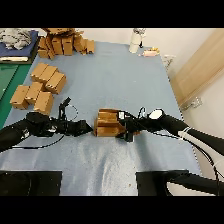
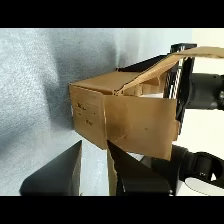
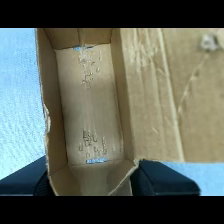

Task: Fold the box.

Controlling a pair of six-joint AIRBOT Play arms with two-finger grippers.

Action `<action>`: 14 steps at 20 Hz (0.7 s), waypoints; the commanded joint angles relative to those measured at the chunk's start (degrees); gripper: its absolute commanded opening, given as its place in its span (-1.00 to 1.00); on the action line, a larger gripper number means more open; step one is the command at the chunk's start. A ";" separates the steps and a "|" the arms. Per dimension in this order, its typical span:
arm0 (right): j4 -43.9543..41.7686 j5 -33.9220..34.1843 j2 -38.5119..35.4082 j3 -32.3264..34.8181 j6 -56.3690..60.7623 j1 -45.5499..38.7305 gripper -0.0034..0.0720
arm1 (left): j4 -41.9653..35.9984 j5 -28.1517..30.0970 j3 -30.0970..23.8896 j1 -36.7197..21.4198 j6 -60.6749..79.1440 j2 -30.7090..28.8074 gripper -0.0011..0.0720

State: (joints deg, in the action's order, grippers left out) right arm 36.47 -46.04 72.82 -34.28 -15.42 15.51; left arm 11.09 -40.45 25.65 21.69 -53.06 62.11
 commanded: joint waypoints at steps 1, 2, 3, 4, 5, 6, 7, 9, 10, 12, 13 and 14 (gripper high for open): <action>0.00 0.00 -0.02 -0.04 0.02 -0.04 0.61 | 0.02 -0.13 0.00 0.00 0.57 0.04 -0.28; 0.00 0.00 -0.02 -0.04 0.02 -0.04 0.61 | -0.26 -0.24 0.00 0.00 0.57 0.04 -0.28; 0.00 0.00 -0.02 -0.04 0.02 -0.04 0.61 | -0.94 -0.26 0.02 0.00 0.63 0.04 -0.28; 0.00 0.02 -0.02 -0.04 0.02 -0.04 0.61 | -1.44 -0.20 0.02 0.00 0.63 0.04 -0.28; 0.00 0.00 -0.02 -0.04 0.02 -0.04 0.61 | -2.58 -0.17 0.02 0.00 0.68 0.04 -0.28; 0.00 0.00 -0.02 -0.04 0.02 -0.04 0.61 | -3.82 0.07 0.02 0.00 1.01 0.04 -0.28; 0.00 0.00 -0.02 -0.04 0.02 -0.04 0.61 | -5.18 0.63 0.00 0.00 1.01 0.04 -0.28; 0.00 0.00 -0.02 -0.04 0.02 -0.04 0.61 | -7.98 1.03 0.00 0.00 1.01 0.04 -0.28; 0.00 0.00 -0.02 -0.04 0.02 -0.02 0.61 | -7.96 1.07 0.00 0.02 1.01 0.04 -0.28; -0.02 0.00 -0.02 -0.04 0.02 -0.02 0.61 | -6.73 0.48 0.00 0.02 1.05 0.04 -0.28; -0.02 0.00 -0.04 -0.04 0.02 -0.02 0.61 | -5.66 0.39 0.00 0.02 1.03 0.09 -0.28; 0.00 0.00 -0.02 -0.04 0.02 -0.02 0.61 | -5.27 0.22 0.00 0.02 1.03 0.35 -0.27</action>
